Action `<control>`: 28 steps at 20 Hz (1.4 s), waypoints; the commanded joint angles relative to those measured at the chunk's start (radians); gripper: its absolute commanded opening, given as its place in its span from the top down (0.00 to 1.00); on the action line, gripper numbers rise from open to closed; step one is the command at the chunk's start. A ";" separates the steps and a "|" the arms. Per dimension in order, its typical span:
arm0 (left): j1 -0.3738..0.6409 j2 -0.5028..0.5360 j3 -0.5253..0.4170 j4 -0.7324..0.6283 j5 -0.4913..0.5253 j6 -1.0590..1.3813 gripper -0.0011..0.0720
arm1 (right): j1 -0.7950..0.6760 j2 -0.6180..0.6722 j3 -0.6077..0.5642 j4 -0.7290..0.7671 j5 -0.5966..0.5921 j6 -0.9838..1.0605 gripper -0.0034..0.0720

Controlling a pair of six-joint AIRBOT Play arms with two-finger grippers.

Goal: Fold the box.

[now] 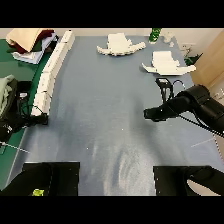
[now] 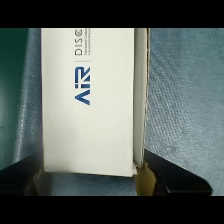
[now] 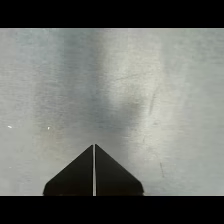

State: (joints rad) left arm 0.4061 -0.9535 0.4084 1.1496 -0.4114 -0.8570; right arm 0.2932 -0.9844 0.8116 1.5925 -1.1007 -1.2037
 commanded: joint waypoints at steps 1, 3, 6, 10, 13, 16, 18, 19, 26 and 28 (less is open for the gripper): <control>0.000 0.002 0.014 0.039 -0.054 0.002 0.02 | -0.001 0.000 0.000 0.001 0.000 0.000 0.92; 0.001 0.017 0.043 0.114 -0.160 0.002 0.02 | -0.001 0.000 0.000 0.001 0.000 0.000 0.92; 0.001 0.058 0.104 0.206 -0.388 0.000 0.02 | -0.001 0.000 0.000 0.001 0.000 0.000 0.92; 0.000 0.130 0.189 0.254 -0.714 -0.069 0.02 | -0.001 0.000 0.000 0.001 0.000 0.000 0.92; -0.002 0.167 0.245 0.211 -0.870 -0.237 0.93 | -0.001 0.000 0.000 0.001 0.000 0.000 0.92; -0.029 0.181 0.291 0.019 -0.975 -0.239 0.96 | -0.001 0.000 0.000 0.001 0.000 0.000 0.92; -0.129 0.180 0.332 -0.060 -0.959 -0.288 0.97 | -0.001 0.000 0.000 0.001 0.000 0.000 0.92; -0.201 0.175 0.357 -0.062 -0.926 -0.338 0.96 | -0.001 0.000 0.000 0.001 -0.001 0.000 0.92; -0.669 -0.142 0.644 -0.056 -0.714 -0.465 0.96 | -0.001 0.000 0.000 0.001 0.000 0.000 0.92; -0.720 -0.255 0.713 -0.057 -0.713 -0.463 0.96 | -0.001 0.000 0.000 0.001 -0.001 0.000 0.92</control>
State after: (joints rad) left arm -0.2043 -1.0649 1.0187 1.0985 -1.1603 -1.2984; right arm 0.2928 -0.9844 0.8116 1.5929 -1.1015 -1.2037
